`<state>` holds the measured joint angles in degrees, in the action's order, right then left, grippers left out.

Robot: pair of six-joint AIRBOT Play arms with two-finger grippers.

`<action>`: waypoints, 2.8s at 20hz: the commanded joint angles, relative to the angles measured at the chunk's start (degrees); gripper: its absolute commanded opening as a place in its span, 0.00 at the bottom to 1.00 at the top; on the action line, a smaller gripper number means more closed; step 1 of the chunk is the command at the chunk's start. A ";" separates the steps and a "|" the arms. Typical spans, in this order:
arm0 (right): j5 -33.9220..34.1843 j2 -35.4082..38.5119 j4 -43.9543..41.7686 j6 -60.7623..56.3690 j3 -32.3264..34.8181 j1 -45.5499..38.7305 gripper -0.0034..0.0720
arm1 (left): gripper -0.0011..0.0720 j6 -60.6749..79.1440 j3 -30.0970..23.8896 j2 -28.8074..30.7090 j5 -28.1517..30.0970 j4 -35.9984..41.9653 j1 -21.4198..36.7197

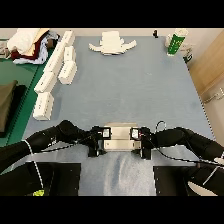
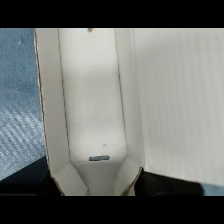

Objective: Fold the box.

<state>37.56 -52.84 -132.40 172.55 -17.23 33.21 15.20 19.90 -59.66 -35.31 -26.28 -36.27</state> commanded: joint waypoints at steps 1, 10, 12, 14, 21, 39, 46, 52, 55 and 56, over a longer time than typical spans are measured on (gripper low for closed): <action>0.00 0.04 0.00 0.00 0.04 0.02 0.73 | 0.95 -0.59 0.26 -0.33 0.83 0.09 -0.17; 0.00 0.04 0.00 0.00 0.04 0.02 0.73 | 0.67 -0.85 0.39 -0.44 0.24 -0.55 -0.17; 0.00 0.04 0.00 0.00 0.04 0.02 0.73 | 0.67 -0.87 0.39 -0.39 0.26 -0.52 -0.17; 0.00 0.04 0.00 0.00 0.04 0.02 0.73 | 0.67 -0.87 0.39 -0.39 0.26 -0.52 -0.17; 0.00 0.04 0.00 0.00 0.04 0.02 0.73 | 0.67 -0.87 0.39 -0.37 0.26 -0.52 -0.17; 0.59 0.09 0.35 -5.77 0.02 0.02 1.00 | 0.67 -0.87 0.39 -0.39 0.26 -0.50 -0.17; 15.08 10.86 19.10 -31.28 -3.45 0.00 1.00 | 0.67 -0.87 0.39 -0.39 0.26 -0.50 -0.17; 33.88 22.67 24.13 -78.77 -12.04 0.02 0.65 | 0.67 -0.87 0.39 -0.39 0.26 -0.50 -0.17; 19.71 20.15 6.47 -83.47 -11.96 0.02 0.05 | 0.67 -0.87 0.39 -0.39 0.26 -0.50 -0.17; 13.57 17.79 1.22 -80.76 -12.07 0.02 0.05 | 0.67 -0.87 0.39 -0.39 0.26 -0.52 -0.17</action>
<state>61.67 -33.32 -117.93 99.35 -28.42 33.21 14.33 20.27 -60.05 -35.07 -26.79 -36.45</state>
